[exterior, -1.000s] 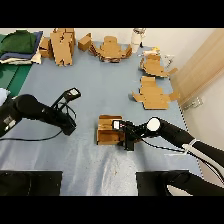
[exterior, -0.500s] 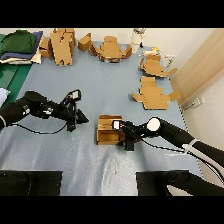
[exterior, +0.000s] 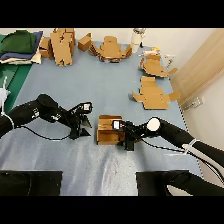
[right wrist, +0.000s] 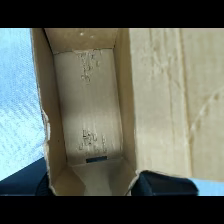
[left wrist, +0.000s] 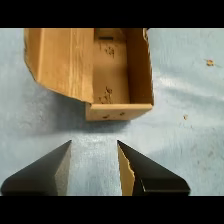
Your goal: Fold the box.
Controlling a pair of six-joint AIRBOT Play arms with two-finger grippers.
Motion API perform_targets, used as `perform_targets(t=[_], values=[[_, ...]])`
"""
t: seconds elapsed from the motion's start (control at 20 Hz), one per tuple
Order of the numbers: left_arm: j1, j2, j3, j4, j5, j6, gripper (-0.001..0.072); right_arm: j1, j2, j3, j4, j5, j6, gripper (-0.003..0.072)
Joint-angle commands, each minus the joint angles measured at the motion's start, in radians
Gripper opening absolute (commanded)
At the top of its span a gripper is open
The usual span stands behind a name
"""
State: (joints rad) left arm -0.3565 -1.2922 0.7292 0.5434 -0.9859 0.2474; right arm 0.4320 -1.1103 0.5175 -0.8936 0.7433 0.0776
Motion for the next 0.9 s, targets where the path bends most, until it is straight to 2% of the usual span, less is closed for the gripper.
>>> perform_targets(t=[0.0, 0.1, 0.25, 0.3, 0.35, 0.45, 0.55, 0.6, 0.65, 0.85], values=[[0.003, 0.0, 0.001, 0.082, -0.006, -0.031, 0.0426, 0.0, 0.0, 0.0, 0.001, 0.0, 0.0, 0.0501], [0.021, 0.0, -0.006, 0.068, -0.045, 0.037, 0.0426, 0.0, 0.0, 0.0, 0.001, 0.0, 0.0, 0.0502], [0.098, 0.015, -0.071, -0.048, -0.272, 0.317, 0.0427, 0.0, 0.0, 0.0, 0.0, 0.0, 0.0, 0.0502], [0.118, 0.016, -0.103, -0.111, -0.283, 0.343, 0.0427, 0.0, 0.0, 0.0, 0.0, 0.0, 0.0, 0.0501], [0.127, 0.015, -0.126, -0.143, -0.249, 0.348, 0.0427, 0.0, 0.0, 0.0, 0.0, 0.0, 0.0, 0.0502], [0.126, 0.014, -0.151, -0.142, -0.181, 0.339, 0.0427, 0.0, 0.0, 0.0, 0.001, 0.0, 0.0, 0.0502], [0.126, 0.014, -0.153, -0.142, -0.169, 0.34, 0.0432, 0.0, 0.0, 0.0, 0.0, 0.0, 0.0, 0.0502], [0.125, 0.014, -0.153, -0.148, -0.159, 0.34, 0.0597, 0.0, 0.0, 0.0, 0.0, 0.0, 0.0, 0.0502], [0.125, 0.014, -0.153, -0.148, -0.146, 0.34, 0.0704, 0.0, 0.0, 0.0, 0.0, 0.0, 0.0, 0.0501], [0.126, 0.014, -0.153, -0.155, -0.114, 0.331, 0.0705, 0.0, 0.0, 0.0, 0.001, 0.0, 0.0, 0.0502]])
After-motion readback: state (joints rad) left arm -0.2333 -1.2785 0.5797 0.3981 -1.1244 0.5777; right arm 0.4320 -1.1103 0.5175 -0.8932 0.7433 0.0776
